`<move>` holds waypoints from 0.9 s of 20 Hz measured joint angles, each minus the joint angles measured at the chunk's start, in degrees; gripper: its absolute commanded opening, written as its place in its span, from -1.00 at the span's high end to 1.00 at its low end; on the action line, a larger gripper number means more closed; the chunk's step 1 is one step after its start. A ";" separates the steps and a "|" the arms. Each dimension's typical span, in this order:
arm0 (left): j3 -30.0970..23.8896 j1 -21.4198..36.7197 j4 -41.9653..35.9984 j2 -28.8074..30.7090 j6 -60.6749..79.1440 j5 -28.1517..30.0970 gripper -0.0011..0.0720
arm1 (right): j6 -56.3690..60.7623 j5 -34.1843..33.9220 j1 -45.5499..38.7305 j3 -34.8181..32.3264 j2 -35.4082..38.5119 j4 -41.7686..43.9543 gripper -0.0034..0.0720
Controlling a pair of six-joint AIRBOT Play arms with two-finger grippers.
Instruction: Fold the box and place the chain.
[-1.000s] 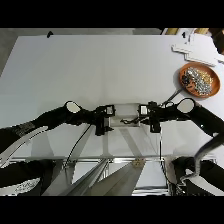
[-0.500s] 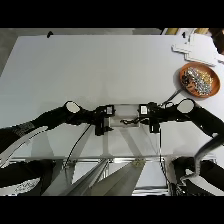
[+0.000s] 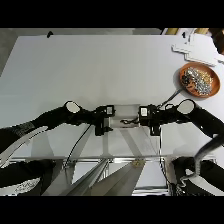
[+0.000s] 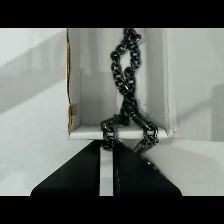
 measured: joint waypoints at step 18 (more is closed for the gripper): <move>0.00 -0.02 -0.04 -0.02 0.09 0.13 0.28 | 23.12 2.93 5.68 -0.02 19.63 1.42 0.86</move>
